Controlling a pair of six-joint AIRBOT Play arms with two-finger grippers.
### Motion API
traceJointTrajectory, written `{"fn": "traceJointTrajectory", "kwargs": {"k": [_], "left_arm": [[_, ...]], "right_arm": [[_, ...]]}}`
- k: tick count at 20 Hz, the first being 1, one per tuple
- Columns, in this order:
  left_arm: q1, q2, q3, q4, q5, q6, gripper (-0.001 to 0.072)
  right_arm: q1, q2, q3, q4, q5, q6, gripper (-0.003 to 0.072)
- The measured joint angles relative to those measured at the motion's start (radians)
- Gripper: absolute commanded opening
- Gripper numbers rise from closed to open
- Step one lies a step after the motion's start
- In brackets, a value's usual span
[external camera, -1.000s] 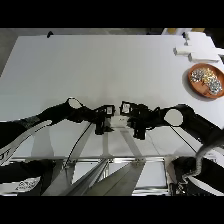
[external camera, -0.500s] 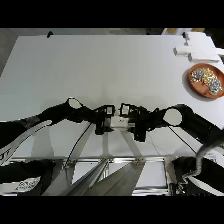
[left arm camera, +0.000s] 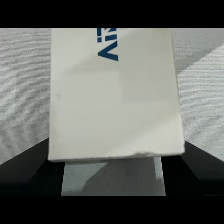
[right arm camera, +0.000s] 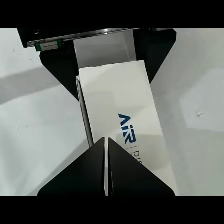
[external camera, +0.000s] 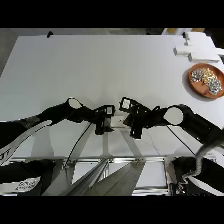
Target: Fold the box and place the chain.
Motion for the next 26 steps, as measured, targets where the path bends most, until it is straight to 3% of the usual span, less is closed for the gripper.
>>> {"fn": "traceJointTrajectory", "kwargs": {"k": [9, 19, 24, 26], "left_arm": [[0.0, 0.0, 0.0, 0.001, 0.0, 0.001, 0.0034], [0.0, 0.0, 0.0, 0.002, 0.0, 0.001, 0.0034], [0.0, 0.0, 0.0, -0.002, -0.002, -0.005, 0.0034], [0.0, 0.0, 0.0, -0.002, -0.001, -0.003, 0.0034]], "right_arm": [[0.0, -0.056, -0.009, -0.022, 0.073, 0.003, 0.0023], [0.0, -0.067, -0.035, -0.04, 0.046, 0.051, 0.0023], [0.0, 0.032, 0.015, -0.127, 0.036, 0.251, 0.0023], [0.0, 0.079, 0.042, -0.261, 0.058, 0.417, 0.002]]}}
